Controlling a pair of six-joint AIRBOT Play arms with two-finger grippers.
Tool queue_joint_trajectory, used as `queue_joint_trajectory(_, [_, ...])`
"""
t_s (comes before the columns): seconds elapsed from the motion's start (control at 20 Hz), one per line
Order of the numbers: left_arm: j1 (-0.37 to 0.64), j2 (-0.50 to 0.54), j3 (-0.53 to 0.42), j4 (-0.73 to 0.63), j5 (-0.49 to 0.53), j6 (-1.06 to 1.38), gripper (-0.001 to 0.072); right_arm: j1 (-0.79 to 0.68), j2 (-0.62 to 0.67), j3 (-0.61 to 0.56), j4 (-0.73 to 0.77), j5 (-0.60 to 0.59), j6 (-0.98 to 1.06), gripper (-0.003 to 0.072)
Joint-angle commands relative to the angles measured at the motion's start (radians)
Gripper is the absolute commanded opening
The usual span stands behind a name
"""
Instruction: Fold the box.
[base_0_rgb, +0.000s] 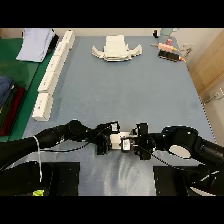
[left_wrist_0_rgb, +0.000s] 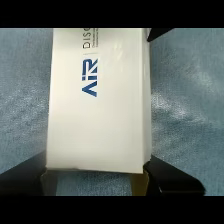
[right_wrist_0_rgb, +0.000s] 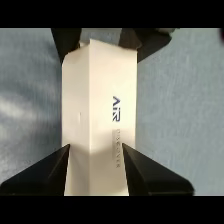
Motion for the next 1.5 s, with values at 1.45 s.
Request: queue_joint_trajectory(1.45, [0.0, 0.0, 0.001, 0.002, 0.0, 0.003, 0.0421, -0.001, -0.023, 0.043, -0.03, -0.002, -0.001, 0.0406])
